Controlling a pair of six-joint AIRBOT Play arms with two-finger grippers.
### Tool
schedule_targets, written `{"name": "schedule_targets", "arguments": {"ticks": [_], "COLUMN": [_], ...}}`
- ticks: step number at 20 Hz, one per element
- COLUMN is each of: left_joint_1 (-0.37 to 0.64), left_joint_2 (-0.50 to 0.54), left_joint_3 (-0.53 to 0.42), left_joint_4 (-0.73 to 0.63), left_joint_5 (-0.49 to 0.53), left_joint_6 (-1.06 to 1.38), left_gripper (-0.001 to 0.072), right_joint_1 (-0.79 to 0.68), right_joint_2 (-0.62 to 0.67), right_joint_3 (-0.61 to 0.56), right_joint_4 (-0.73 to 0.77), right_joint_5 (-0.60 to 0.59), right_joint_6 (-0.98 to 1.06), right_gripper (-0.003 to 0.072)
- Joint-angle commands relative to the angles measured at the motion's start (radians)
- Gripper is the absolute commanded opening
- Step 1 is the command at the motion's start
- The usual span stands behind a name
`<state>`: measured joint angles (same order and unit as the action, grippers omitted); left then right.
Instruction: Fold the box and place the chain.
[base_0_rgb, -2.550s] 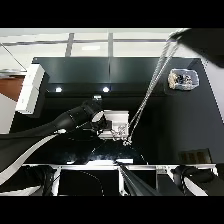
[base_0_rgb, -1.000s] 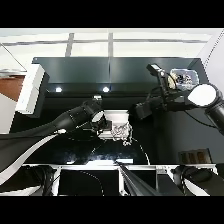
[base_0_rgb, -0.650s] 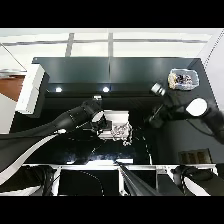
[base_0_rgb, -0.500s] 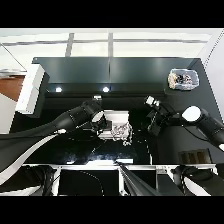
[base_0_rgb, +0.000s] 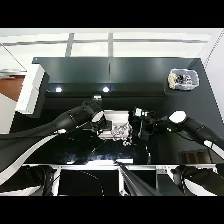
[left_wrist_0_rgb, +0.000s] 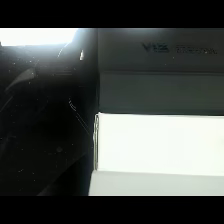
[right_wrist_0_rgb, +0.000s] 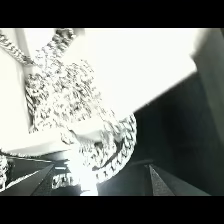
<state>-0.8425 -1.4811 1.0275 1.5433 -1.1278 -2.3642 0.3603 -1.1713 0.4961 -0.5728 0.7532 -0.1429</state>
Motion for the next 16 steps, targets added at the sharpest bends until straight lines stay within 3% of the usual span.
{"name": "schedule_targets", "arguments": {"ticks": [1,2,3,4,16], "left_joint_1": [0.0,0.0,0.0,0.0,0.0], "left_joint_2": [0.0,0.0,0.0,0.0,0.0], "left_joint_3": [0.0,0.0,0.0,0.0,0.0], "left_joint_4": [0.0,0.0,0.0,0.0,0.0], "left_joint_5": [0.0,0.0,0.0,0.0,0.001], "left_joint_6": [0.0,0.0,0.0,0.0,0.0], "left_gripper": [0.0033,0.0033,0.0034,0.0033,0.0034], "right_joint_1": [0.04,0.04,0.04,0.04,0.069], "right_joint_2": [-0.03,-0.035,-0.042,-0.045,-0.051], "right_joint_3": [-0.002,-0.002,-0.002,-0.002,0.001], "right_joint_4": [0.03,0.03,0.03,0.03,0.022], "right_joint_5": [-0.055,-0.06,-0.063,-0.063,-0.127], "right_joint_6": [-0.101,-0.101,-0.103,-0.105,-0.069], "right_gripper": [0.072,0.072,0.0657,0.0549,0.0544]}}
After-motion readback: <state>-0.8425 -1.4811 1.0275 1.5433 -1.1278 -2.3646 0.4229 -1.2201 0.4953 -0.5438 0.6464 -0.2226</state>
